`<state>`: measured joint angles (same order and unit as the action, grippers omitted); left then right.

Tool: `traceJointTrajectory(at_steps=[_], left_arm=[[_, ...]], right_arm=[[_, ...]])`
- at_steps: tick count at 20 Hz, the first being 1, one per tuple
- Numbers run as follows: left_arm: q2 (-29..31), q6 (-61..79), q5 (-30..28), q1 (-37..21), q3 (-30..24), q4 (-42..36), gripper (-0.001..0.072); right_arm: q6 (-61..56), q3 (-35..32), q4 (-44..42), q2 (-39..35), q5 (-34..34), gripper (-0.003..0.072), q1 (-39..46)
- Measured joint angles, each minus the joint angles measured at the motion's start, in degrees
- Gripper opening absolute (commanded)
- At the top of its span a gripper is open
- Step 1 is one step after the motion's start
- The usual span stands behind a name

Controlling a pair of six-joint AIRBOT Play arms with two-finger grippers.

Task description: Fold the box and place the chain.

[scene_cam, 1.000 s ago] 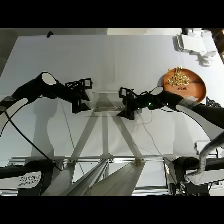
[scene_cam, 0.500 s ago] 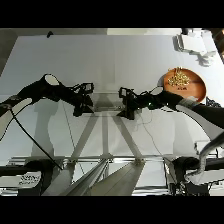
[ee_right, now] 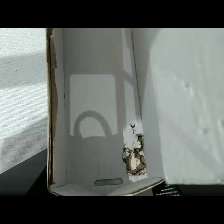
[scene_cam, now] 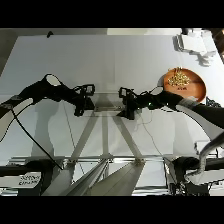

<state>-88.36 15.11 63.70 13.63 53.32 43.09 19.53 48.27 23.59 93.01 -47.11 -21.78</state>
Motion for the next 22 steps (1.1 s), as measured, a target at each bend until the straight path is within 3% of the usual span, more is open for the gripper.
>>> traceJointTrajectory(at_steps=[1, 2, 3, 4, 6, 7, 8, 9, 10, 15, 22], left_arm=[[0.0, 0.1, -0.2, 0.1, 0.0, -0.5, 0.0034], [-0.1, 0.2, -0.3, 0.2, 0.0, -1.1, 0.0121], [-0.1, 0.2, -0.4, 0.3, 0.0, -2.0, 0.0285], [-0.2, 0.2, -0.5, 0.3, 0.0, -2.8, 0.0322], [-0.3, -0.2, -0.7, 0.4, 0.0, -3.7, 0.0322], [-0.4, -0.5, -0.9, 0.5, 0.0, -3.8, 0.031], [-0.4, -0.8, -0.9, 0.5, 0.0, -4.1, 0.0201], [-0.4, -1.2, -0.9, 0.5, 0.0, -4.3, 0.0047], [-0.4, -1.6, -0.9, 0.6, 0.0, -4.8, 0.0006], [2.6, -5.7, -0.4, 0.2, 0.0, -3.3, 0.0006], [15.8, -26.1, 0.7, -7.4, -0.1, 10.7, 0.0005]], right_arm=[[0.0, 0.0, 0.0, 0.0, 0.0, 0.0401, 0.0], [0.0, 0.0, 0.0, 0.0, 0.0, 0.0401, 0.0], [0.0, 0.0, 0.0, 0.0, 0.0, 0.0401, 0.0], [0.0, 0.0, 0.0, 0.0, 0.0, 0.0401, 0.0], [0.0, 0.0, 0.0, 0.0, 0.0, 0.0401, 0.0], [0.0, 0.0, 0.0, 0.0, 0.0, 0.0401, 0.0], [0.0, 0.0, 0.0, 0.0, 0.0, 0.0401, 0.0], [0.0, 0.0, 0.0, 0.0, 0.0, 0.0401, 0.0], [0.0, 0.0, 0.0, 0.0, 0.0, 0.0401, 0.0], [0.0, 0.0, 0.0, 0.0, 0.0, 0.0401, 0.0], [0.0, 0.0, 0.0, 0.0, 0.0, 0.0401, 0.0]])
